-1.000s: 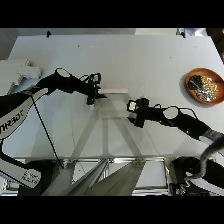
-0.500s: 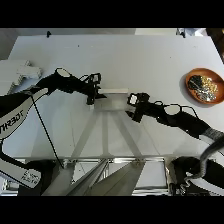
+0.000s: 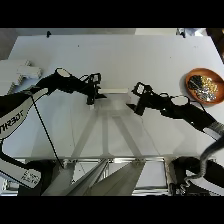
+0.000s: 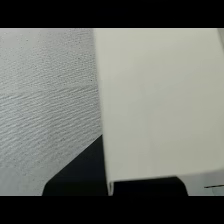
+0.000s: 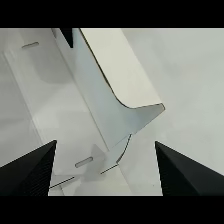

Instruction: Fold the box and place the chain.

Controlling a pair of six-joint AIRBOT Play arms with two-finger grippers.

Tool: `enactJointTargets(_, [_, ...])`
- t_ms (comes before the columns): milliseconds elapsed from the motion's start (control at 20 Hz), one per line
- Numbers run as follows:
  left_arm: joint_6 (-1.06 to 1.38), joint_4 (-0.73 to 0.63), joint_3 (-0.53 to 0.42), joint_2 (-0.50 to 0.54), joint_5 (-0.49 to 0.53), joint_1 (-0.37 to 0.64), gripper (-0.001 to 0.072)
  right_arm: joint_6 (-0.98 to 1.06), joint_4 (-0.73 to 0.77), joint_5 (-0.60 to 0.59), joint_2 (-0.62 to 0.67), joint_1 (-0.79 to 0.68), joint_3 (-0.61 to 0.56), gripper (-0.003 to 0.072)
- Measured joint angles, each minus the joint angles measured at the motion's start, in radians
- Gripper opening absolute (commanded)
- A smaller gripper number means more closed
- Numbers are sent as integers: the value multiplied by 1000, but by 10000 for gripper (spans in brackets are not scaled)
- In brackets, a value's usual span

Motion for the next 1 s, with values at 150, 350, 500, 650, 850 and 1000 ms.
enactJointTargets(150, [0, 0, 0, 0, 0, 0, 14, 0, -29, 29, 3, -13, 5, 688])
enactJointTargets(350, [0, 0, 0, 0, 0, 0, 14, 50, -164, 101, 26, -40, 6, 688])
enactJointTargets(500, [0, 0, 0, 0, 0, 0, 14, 98, -259, 157, 37, -62, -2, 688])
enactJointTargets(650, [0, 0, 0, 0, 0, 0, 14, 120, -303, 196, 42, -71, -29, 688])
enactJointTargets(850, [0, 0, 0, 0, 0, 0, 14, 132, -314, 203, 36, -69, -78, 688])
enactJointTargets(1000, [0, 0, 0, 0, 0, 0, 14, 105, -262, 159, 7, -32, -91, 688])
